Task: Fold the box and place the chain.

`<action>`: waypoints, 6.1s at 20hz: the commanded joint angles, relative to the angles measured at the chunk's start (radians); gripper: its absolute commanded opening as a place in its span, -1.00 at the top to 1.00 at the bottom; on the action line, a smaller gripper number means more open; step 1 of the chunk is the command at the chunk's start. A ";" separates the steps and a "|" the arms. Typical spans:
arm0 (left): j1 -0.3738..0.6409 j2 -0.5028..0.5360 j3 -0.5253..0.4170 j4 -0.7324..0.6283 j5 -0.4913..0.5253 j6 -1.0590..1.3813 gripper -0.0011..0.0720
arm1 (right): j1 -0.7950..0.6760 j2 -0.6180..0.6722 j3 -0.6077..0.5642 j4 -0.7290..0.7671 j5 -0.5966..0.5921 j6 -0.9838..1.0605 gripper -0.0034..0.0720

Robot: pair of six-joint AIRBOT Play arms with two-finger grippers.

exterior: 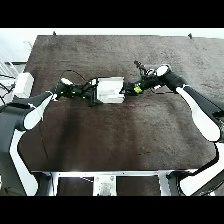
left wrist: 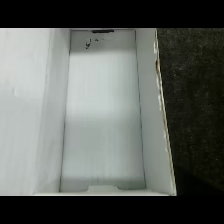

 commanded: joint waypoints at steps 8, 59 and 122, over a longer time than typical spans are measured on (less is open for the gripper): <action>0.000 0.000 0.001 0.000 0.000 0.000 0.13 | 0.097 -0.002 0.033 -0.258 -0.068 0.225 -0.25; 0.000 0.000 0.001 0.000 0.000 0.000 0.13 | 0.294 -0.259 0.517 -0.806 0.378 0.810 0.13; 0.000 0.000 0.001 0.000 0.000 0.000 0.13 | -0.173 0.154 0.548 -0.480 0.126 0.074 0.89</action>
